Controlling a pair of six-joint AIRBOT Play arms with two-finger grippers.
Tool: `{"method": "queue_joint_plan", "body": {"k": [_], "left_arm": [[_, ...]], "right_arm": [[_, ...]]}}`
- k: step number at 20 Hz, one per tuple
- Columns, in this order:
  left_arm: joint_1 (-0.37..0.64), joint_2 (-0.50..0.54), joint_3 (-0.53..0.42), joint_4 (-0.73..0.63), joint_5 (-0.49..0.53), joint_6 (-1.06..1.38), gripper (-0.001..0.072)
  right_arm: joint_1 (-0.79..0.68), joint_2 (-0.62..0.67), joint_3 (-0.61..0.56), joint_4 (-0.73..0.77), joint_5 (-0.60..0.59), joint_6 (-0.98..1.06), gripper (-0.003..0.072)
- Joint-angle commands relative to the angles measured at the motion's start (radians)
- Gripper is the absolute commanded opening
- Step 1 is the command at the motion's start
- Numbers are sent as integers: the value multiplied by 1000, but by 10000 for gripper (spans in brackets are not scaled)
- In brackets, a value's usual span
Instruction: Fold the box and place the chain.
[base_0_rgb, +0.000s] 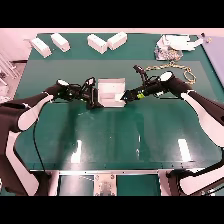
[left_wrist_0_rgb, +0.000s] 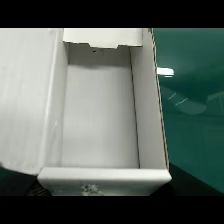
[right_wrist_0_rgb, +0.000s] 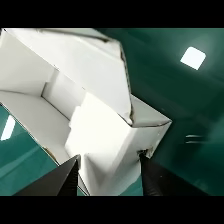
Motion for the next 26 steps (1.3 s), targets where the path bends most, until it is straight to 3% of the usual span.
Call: {"method": "queue_joint_plan", "body": {"k": [1,10,26], "left_arm": [[0,1,1,1,1,0,533],[0,0,1,1,-5,0,534],[0,0,1,1,-6,0,534]], "right_arm": [[10,2,24,-9,1,28,450],[128,1,136,-405,2,347,450],[289,1,224,-780,52,762,439]]}}
